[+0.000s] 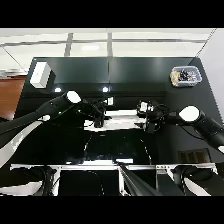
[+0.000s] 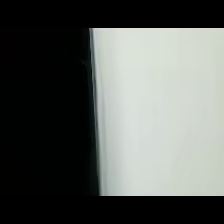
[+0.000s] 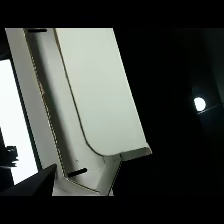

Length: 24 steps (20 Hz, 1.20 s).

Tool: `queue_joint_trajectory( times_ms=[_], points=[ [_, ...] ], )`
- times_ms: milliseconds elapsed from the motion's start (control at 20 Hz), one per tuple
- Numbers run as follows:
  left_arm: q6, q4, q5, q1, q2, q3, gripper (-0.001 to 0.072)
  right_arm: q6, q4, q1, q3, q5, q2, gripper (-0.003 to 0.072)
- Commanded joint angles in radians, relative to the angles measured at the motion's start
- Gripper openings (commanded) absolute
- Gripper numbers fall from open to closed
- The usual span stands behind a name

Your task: Fold the box and place the chain.

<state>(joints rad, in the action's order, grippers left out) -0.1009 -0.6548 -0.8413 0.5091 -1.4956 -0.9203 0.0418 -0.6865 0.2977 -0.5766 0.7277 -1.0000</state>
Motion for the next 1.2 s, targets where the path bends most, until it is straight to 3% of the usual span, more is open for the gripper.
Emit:
queue_joint_trajectory(
  times_ms=[0,550,1150],
  points=[
    [0.000,0.001,-0.001,0.000,-0.001,-0.001,0.0026,0.120,0.078,-0.005,-0.002,0.023,-0.016,0.0705],
    [0.049,-0.060,0.003,0.019,-0.001,-0.001,0.0026,0.203,0.092,0.001,0.000,0.057,-0.155,0.0705],
    [0.065,-0.092,0.023,0.027,-0.005,-0.001,0.0026,0.260,0.140,0.002,0.000,0.056,-0.196,0.0704]
  ],
)
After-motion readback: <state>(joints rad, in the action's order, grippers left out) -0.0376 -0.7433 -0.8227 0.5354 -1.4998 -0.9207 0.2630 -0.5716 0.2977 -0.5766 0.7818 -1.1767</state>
